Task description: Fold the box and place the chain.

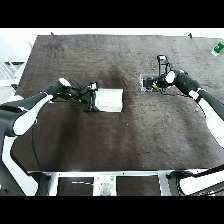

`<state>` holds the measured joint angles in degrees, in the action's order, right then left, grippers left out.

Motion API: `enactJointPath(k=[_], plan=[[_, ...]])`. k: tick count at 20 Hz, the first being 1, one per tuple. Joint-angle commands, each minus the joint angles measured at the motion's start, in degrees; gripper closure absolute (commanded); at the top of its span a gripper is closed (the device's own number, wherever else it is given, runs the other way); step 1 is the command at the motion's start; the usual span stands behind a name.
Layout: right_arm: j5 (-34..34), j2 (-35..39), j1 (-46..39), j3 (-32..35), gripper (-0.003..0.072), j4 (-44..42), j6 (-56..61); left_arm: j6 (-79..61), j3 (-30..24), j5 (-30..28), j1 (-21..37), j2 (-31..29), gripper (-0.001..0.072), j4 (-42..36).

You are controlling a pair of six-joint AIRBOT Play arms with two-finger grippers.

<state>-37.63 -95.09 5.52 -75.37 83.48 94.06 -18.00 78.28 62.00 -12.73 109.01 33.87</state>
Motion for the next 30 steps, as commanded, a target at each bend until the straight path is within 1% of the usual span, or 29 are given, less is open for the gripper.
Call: enactJointPath(k=[1,2,3,4,6,9,17,25,30], plan=[[0.5,-1.6,0.0,-0.3,0.04,-1.9,-0.3,0.0,0.0,0.0,0.0,0.0,0.0244,0.0],[0.6,-1.7,0.0,-0.3,0.0401,-1.9,-0.3,0.0,0.0,0.0,0.0,0.0,0.0244,0.0],[0.6,-1.8,0.0,-0.4,0.0444,-1.9,-0.3,0.0,0.0,0.0,0.0,0.0,0.0244,0.0],[0.5,-1.8,0.0,-0.6,0.0558,-1.9,-0.2,0.0,0.0,0.0,0.0,0.0,0.0245,0.0],[-0.3,-1.2,0.0,-1.6,0.0675,-1.9,-0.2,0.0,0.0,0.0,0.0,0.0,0.0245,0.0],[-0.9,2.0,0.1,-2.1,0.0675,-1.9,0.0,0.0,0.0,0.0,0.0,0.0,0.0245,0.0],[-2.8,13.9,0.1,-2.1,0.0676,-1.9,-0.1,0.0,0.0,0.0,0.0,0.0,0.0244,0.0],[-2.3,33.8,5.6,-2.2,0.0676,-1.8,-3.1,0.0,0.0,0.0,0.0,0.0,0.0244,0.0],[-0.3,41.9,10.1,-2.2,0.0677,-1.8,-4.6,0.0,0.0,0.0,0.0,0.0,0.0244,0.0]])
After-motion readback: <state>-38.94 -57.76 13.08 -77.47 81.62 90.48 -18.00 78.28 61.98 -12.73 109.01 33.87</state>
